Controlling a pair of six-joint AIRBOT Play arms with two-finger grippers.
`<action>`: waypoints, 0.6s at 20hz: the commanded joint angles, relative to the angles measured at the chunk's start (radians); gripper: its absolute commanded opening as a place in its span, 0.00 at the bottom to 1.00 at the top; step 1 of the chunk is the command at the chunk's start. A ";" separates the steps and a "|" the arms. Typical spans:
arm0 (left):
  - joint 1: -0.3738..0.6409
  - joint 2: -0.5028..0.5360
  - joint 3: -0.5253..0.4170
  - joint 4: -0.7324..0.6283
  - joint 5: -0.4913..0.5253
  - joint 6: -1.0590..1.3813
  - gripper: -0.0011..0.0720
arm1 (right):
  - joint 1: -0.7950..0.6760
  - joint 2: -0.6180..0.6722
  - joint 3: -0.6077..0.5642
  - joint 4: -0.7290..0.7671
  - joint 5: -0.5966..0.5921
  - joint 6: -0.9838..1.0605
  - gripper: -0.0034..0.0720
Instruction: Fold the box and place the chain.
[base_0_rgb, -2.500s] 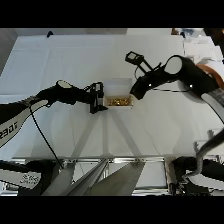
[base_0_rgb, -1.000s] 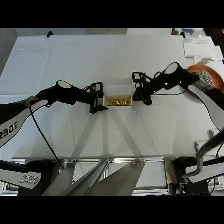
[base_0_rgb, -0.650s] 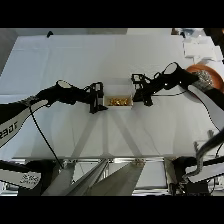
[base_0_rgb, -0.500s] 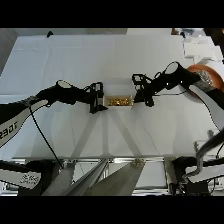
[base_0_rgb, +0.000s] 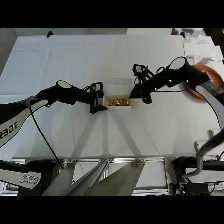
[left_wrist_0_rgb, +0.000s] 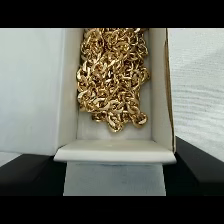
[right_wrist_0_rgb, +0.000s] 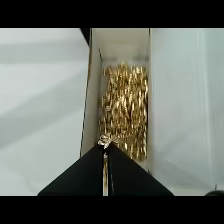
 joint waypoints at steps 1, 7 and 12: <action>0.000 0.000 0.000 0.000 0.000 0.000 0.31 | 0.057 0.009 0.000 0.078 -0.058 0.010 0.21; 0.000 0.000 0.000 0.000 0.000 0.000 0.31 | 0.041 0.029 0.000 0.029 -0.060 0.069 0.53; 0.000 0.000 0.000 0.000 0.000 0.000 0.31 | -0.068 0.119 -0.087 -0.028 -0.111 0.064 0.52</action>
